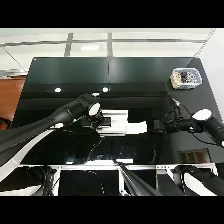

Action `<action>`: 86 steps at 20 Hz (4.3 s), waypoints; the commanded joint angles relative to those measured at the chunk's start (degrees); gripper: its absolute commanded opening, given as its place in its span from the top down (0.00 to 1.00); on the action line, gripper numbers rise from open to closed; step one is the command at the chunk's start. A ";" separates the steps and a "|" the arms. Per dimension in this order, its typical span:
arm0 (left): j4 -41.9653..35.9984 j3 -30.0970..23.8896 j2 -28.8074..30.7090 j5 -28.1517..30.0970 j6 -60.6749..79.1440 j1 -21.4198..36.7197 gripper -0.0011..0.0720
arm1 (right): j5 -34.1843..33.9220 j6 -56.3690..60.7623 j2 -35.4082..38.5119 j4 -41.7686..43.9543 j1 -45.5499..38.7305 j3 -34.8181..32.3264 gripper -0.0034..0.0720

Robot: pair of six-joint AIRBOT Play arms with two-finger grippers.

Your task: Fold the box and place the chain.

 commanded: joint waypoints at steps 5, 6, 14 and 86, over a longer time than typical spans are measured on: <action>0.00 0.04 0.00 -0.26 0.09 0.07 0.95 | -3.48 -1.07 -8.26 16.09 11.15 -0.61 0.93; 0.00 0.04 0.00 -0.26 0.09 0.07 0.95 | -2.25 -2.14 -8.26 16.22 11.04 -0.50 0.93; 0.00 0.04 0.00 -1.07 0.09 0.07 0.95 | 0.50 -3.63 -8.26 14.60 10.84 3.91 0.29; 0.17 0.04 -0.02 -0.83 0.11 0.07 0.95 | 1.16 64.65 -19.82 -42.21 45.22 32.30 0.87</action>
